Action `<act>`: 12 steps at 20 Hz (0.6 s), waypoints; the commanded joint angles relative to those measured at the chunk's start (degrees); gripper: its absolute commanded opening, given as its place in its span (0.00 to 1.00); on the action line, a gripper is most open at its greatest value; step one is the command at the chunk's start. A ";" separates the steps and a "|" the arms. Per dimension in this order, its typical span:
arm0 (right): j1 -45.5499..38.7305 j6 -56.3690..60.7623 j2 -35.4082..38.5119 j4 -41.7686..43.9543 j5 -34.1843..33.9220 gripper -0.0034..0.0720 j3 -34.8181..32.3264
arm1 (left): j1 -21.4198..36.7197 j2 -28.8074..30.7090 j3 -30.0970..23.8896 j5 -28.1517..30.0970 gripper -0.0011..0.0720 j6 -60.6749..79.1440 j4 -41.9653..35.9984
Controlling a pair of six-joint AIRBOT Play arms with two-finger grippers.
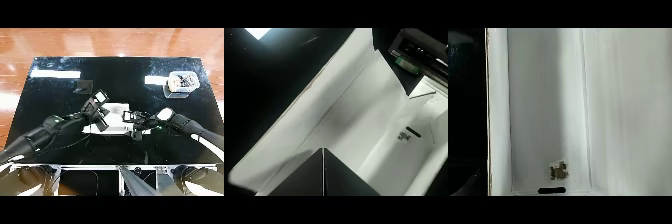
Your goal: Fold the box and place the chain.
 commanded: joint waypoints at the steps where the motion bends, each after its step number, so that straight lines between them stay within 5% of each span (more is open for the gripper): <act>1: 0.02 0.04 0.02 0.02 0.09 0.81 0.02 | 5.09 6.32 0.11 11.69 0.04 0.00 2.75; 5: 0.00 0.04 0.02 0.00 0.09 0.81 0.04 | 14.99 8.52 -0.02 24.94 0.04 0.00 3.76; 6: 0.00 0.04 0.02 0.00 0.09 0.81 0.02 | 16.79 7.93 -0.02 26.99 0.10 0.66 3.67; 8: 0.00 0.04 0.02 0.00 0.09 0.81 0.02 | 18.21 6.40 -0.02 30.08 0.87 6.75 3.72; 12: 0.00 0.04 0.02 0.00 0.09 0.81 0.02 | 17.27 2.84 -0.02 33.14 0.87 24.17 6.56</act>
